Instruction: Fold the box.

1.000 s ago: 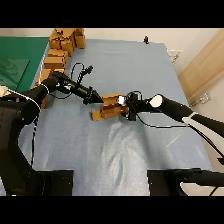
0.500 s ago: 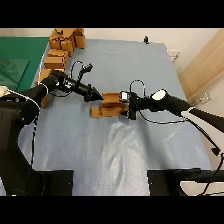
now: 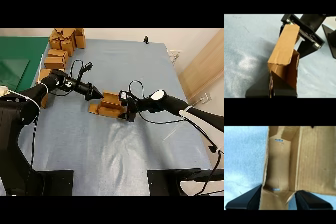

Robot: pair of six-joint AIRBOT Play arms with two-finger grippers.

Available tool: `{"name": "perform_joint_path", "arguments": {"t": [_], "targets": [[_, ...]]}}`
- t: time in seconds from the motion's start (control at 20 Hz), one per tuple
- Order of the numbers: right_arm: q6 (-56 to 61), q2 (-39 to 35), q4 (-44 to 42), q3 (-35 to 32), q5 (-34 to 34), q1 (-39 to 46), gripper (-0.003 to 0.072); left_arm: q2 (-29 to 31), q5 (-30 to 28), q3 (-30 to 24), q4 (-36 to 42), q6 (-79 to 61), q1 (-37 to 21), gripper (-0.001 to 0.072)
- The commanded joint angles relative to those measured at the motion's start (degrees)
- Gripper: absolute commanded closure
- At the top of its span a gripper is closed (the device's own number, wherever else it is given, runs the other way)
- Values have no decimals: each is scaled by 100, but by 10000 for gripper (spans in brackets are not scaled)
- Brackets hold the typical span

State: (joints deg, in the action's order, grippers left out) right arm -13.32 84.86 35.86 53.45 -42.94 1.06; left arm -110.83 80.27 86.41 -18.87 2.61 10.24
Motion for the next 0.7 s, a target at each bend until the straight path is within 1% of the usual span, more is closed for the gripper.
{"name": "perform_joint_path", "arguments": {"t": [0.0,0.15,0.25,0.4,0.65], "targets": [[549,4,216,7,9,2,94,-4,254,4,-9,26,2,694],[892,7,356,22,33,-35,93,-4,490,4,-33,48,2,694],[1279,7,741,46,184,-127,94,-4,597,4,-72,50,2,694],[1401,9,1261,46,284,-258,93,-4,542,4,-170,46,2,695],[1397,57,1440,46,470,-258,94,-4,575,2,-374,48,0,694]]}}
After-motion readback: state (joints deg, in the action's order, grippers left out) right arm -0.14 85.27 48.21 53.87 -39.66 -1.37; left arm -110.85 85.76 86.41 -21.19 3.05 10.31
